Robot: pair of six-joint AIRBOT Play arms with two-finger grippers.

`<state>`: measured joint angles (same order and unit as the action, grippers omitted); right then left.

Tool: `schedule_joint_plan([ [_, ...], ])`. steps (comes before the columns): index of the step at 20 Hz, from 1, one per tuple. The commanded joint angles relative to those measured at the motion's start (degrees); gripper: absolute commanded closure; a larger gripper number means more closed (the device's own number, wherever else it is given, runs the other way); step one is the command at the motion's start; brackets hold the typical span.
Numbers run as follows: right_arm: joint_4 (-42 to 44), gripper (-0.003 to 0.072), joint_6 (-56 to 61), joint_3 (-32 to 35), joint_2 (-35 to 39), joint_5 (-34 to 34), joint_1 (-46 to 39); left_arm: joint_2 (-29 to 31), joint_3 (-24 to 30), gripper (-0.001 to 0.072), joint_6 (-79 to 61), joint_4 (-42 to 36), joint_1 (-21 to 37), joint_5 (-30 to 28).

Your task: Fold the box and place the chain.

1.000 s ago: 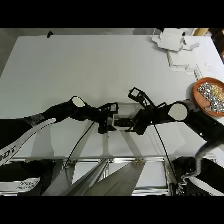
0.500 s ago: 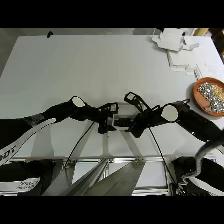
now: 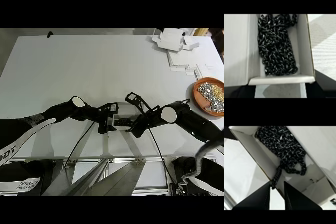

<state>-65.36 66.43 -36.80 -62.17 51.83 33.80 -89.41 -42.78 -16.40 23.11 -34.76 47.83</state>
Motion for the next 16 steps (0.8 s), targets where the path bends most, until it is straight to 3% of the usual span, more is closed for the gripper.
schedule_joint_plan([
  [1, -0.42, 0.0529, 0.28, -0.04, 0.39, 0.0, 0.07, 0.02, 0.02, 0.0337, -0.07, 0.04, 0.02, -0.02],
  [8, -2.71, 0.0534, -0.94, -0.04, 2.93, 0.0, 0.07, 0.04, 0.02, 0.0337, -0.07, 0.02, 0.04, -0.02],
  [10, -3.67, 0.0609, -0.96, -0.04, 3.13, 0.0, 0.07, 0.04, 0.02, 0.0337, -0.07, 0.04, 0.02, -0.02],
  [16, -3.74, 0.0648, -1.75, -0.04, 3.13, 0.17, 0.07, 0.02, 0.02, 0.0337, -0.04, 0.02, 0.02, -0.02],
])
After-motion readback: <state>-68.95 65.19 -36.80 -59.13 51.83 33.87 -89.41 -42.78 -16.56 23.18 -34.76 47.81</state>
